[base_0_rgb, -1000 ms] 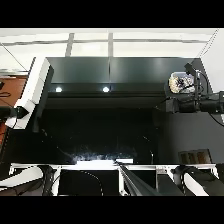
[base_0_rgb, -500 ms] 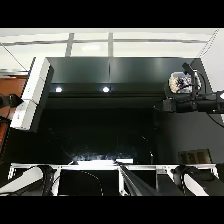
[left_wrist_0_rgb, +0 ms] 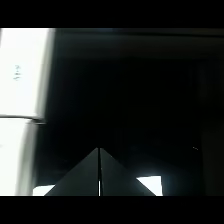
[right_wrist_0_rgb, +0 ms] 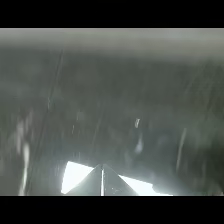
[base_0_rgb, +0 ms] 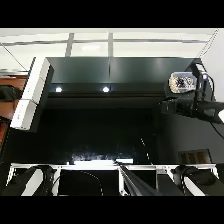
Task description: Fold the box and place the chain.
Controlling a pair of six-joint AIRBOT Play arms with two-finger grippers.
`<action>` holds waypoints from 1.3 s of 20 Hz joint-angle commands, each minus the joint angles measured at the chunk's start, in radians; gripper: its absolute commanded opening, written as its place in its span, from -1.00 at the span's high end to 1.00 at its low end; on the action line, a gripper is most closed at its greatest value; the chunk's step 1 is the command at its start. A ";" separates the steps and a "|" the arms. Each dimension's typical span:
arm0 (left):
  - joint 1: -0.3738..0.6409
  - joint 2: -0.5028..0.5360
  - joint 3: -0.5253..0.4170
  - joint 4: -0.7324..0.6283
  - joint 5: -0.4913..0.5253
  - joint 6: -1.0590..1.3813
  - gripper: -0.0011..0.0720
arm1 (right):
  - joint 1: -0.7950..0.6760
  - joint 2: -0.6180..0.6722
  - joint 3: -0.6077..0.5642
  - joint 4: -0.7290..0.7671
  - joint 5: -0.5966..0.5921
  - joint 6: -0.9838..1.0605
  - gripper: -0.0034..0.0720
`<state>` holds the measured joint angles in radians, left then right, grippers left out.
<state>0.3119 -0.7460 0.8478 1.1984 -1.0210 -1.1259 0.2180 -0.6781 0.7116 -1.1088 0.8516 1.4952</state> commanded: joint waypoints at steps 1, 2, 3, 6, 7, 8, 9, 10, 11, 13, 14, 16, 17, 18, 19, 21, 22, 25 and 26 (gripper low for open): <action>-0.172 0.222 -0.248 -0.002 0.111 -0.068 0.90 | 0.084 0.080 -0.124 -0.127 -0.217 0.103 0.87; -0.197 0.254 -0.306 -0.002 0.133 -0.119 0.90 | 0.085 0.080 -0.169 -0.127 -0.243 0.103 0.87; -0.209 0.276 -0.351 -0.002 0.150 -0.139 0.90 | 0.084 0.080 -0.207 -0.132 -0.269 0.103 0.87; -0.208 0.286 -0.394 0.008 0.160 -0.138 0.89 | 0.081 0.080 -0.261 -0.175 -0.297 0.103 0.87; -0.208 0.287 -0.394 0.009 0.159 -0.138 0.89 | 0.081 0.080 -0.261 -0.175 -0.283 0.102 0.87; -0.208 0.287 -0.394 0.008 0.145 -0.138 0.89 | 0.082 0.080 -0.261 -0.174 -0.280 0.102 0.86; -0.208 0.286 -0.394 0.005 0.140 -0.138 0.89 | 0.082 0.080 -0.261 -0.174 -0.280 0.102 0.86; -0.208 0.286 -0.394 0.005 0.138 -0.138 0.89 | 0.082 0.080 -0.261 -0.175 -0.280 0.102 0.87; -0.208 0.286 -0.394 0.005 0.139 -0.138 0.89 | 0.082 0.080 -0.261 -0.174 -0.280 0.102 0.87; -0.208 0.286 -0.394 0.005 0.139 -0.138 0.89 | 0.082 0.080 -0.261 -0.175 -0.280 0.102 0.87; -0.208 0.286 -0.394 0.005 0.139 -0.138 0.89 | 0.082 0.080 -0.261 -0.174 -0.280 0.102 0.87; -0.208 0.286 -0.394 0.005 0.139 -0.138 0.89 | 0.082 0.080 -0.261 -0.175 -0.280 0.102 0.86; -0.208 0.286 -0.394 0.005 0.139 -0.138 0.89 | 0.082 0.080 -0.261 -0.174 -0.280 0.102 0.87; -0.208 0.286 -0.394 0.005 0.139 -0.138 0.89 | 0.082 0.080 -0.261 -0.174 -0.280 0.102 0.86; -0.208 0.286 -0.394 0.005 0.139 -0.138 0.89 | 0.082 0.080 -0.261 -0.174 -0.280 0.102 0.86; -0.208 0.286 -0.394 0.005 0.139 -0.138 0.89 | 0.082 0.080 -0.261 -0.174 -0.280 0.102 0.87; -0.208 0.286 -0.394 0.005 0.139 -0.138 0.89 | 0.082 0.080 -0.261 -0.174 -0.280 0.102 0.87; -0.208 0.286 -0.394 0.005 0.139 -0.138 0.89 | 0.082 0.080 -0.261 -0.174 -0.280 0.102 0.87; -0.208 0.286 -0.394 0.005 0.139 -0.138 0.89 | 0.082 0.080 -0.261 -0.174 -0.280 0.102 0.86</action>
<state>0.1036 -0.4603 0.4545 1.2030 -0.8822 -1.2640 0.2985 -0.5987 0.4507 -1.2827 0.5720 1.5974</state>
